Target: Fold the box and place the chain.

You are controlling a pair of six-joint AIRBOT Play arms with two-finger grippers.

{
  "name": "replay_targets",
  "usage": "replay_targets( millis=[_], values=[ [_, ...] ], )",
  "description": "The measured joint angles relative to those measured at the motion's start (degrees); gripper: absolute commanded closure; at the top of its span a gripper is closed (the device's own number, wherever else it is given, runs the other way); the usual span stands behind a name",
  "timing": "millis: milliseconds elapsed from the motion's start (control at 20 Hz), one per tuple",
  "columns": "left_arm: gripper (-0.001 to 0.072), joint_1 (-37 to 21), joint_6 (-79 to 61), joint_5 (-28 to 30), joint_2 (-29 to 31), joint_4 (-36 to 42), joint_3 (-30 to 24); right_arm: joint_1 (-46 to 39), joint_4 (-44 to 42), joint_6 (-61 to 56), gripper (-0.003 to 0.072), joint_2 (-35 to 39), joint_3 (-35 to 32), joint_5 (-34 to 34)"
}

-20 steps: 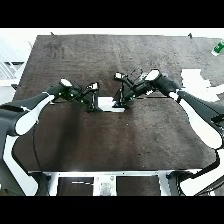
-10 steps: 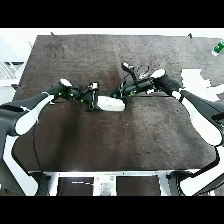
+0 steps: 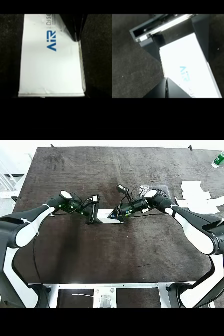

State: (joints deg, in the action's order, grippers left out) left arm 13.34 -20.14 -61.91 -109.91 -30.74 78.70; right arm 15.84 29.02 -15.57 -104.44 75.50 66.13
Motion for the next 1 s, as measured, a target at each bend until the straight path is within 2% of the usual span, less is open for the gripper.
replay_targets(
  millis=[250, 450, 750, 850, 1000],
  values=[
    [0.0094, 0.00, 0.13, -0.02, 0.02, 0.11, 0.00, 0.15, 2.21, -1.66, 0.0675, 0.00, -0.02, -0.66],
    [0.0093, -0.11, 0.39, -0.37, 0.17, 0.59, 0.02, 0.04, -0.50, 0.04, 0.0677, 4.48, -0.09, -1.79],
    [0.0093, -0.09, 0.35, -0.15, 0.11, 0.33, 0.02, -0.13, -5.27, -0.96, 0.0678, 20.41, -3.65, -1.31],
    [0.0093, -0.09, 0.31, -0.13, 0.11, 0.26, 0.02, -0.96, -5.60, -2.21, 0.0678, 27.82, -7.98, -2.95],
    [0.0093, -0.09, 0.26, -0.09, 0.11, 0.24, 0.02, -3.56, -5.92, -3.91, 0.0678, 41.92, -18.78, -10.40]
  ],
)
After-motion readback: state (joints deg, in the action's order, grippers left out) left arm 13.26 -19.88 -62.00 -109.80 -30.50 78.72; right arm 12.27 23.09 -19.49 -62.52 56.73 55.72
